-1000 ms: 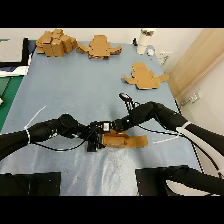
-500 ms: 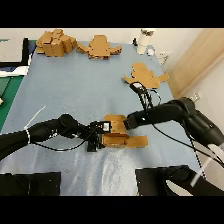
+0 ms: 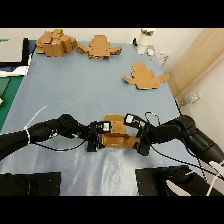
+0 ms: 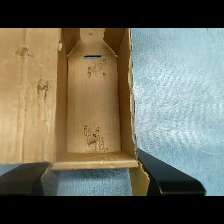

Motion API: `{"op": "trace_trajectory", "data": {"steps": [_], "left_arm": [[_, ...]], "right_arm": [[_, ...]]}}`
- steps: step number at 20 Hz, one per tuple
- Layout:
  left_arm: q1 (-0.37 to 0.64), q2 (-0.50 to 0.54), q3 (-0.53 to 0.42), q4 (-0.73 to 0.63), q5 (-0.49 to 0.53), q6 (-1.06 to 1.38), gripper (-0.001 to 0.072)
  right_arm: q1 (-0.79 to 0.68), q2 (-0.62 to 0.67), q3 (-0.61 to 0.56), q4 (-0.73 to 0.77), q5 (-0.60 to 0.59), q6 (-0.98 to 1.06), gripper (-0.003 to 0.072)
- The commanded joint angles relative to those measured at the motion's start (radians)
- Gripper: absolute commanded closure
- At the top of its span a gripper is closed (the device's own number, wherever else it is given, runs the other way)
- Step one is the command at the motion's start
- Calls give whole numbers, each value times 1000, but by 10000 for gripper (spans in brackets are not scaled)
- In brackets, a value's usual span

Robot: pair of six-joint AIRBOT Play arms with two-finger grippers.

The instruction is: Fold the box.

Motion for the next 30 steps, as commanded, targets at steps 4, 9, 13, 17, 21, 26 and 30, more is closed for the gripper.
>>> {"op": "trace_trajectory", "data": {"steps": [4, 9, 13, 17, 21, 26, 30], "left_arm": [[0, 0, 1, 0, 0, 0, 181], [0, 0, 1, 0, 0, 0, 181], [0, 0, 1, 0, 0, 0, 181], [0, 0, 1, 0, 0, 0, 181], [0, 0, 1, 0, 0, 0, 181], [0, 0, 1, 0, 0, 0, 181], [0, 0, 1, 0, 0, 0, 181]], "right_arm": [[0, -100, -32, -5, 178, -282, 165], [0, -118, -32, 34, 199, -323, 190], [0, -118, -32, 116, 195, -358, 362], [0, -119, -32, 156, 198, -367, 502], [1, -125, -33, 178, 199, -368, 548], [0, -136, -34, 226, 228, -408, 568], [1, -176, -34, 286, 239, -457, 523]]}}
